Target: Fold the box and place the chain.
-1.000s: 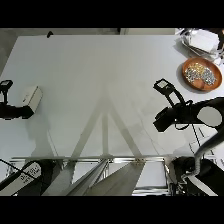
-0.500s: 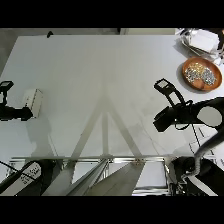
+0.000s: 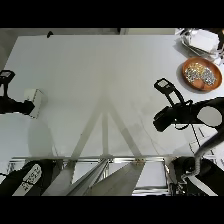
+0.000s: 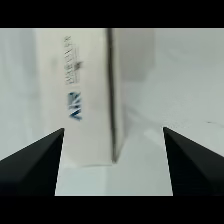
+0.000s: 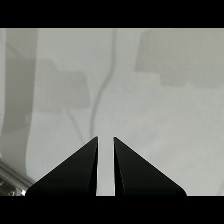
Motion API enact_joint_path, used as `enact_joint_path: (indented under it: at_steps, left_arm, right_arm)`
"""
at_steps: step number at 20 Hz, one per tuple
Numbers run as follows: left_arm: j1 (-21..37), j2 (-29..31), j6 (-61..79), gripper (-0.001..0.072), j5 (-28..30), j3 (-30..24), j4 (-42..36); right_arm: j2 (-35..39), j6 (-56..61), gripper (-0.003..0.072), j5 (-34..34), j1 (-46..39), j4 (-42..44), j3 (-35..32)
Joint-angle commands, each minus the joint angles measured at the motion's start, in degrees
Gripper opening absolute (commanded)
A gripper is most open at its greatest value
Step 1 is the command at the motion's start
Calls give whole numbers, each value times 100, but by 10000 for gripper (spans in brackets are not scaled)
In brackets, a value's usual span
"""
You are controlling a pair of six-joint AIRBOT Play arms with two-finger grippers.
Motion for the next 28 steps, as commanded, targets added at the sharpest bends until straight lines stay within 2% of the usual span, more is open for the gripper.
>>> enact_joint_path:
  at_steps: [1,6,11,21,28]
  left_arm:
    - [-798,103,-20,689,-295,0,-28]
    - [-1342,103,-17,689,-686,0,-619]
    - [-1344,90,-20,688,-942,0,-839]
    - [-1344,-348,-22,688,-1032,-4,-837]
    - [-1344,-398,-22,688,-1058,-4,-837]
  right_arm:
    - [4,-2,110,-9,0,4,2]
    - [4,-2,110,-9,0,4,2]
    - [4,-2,110,-9,0,4,2]
    - [4,-2,110,-9,0,4,2]
    - [4,-2,110,-9,0,4,2]
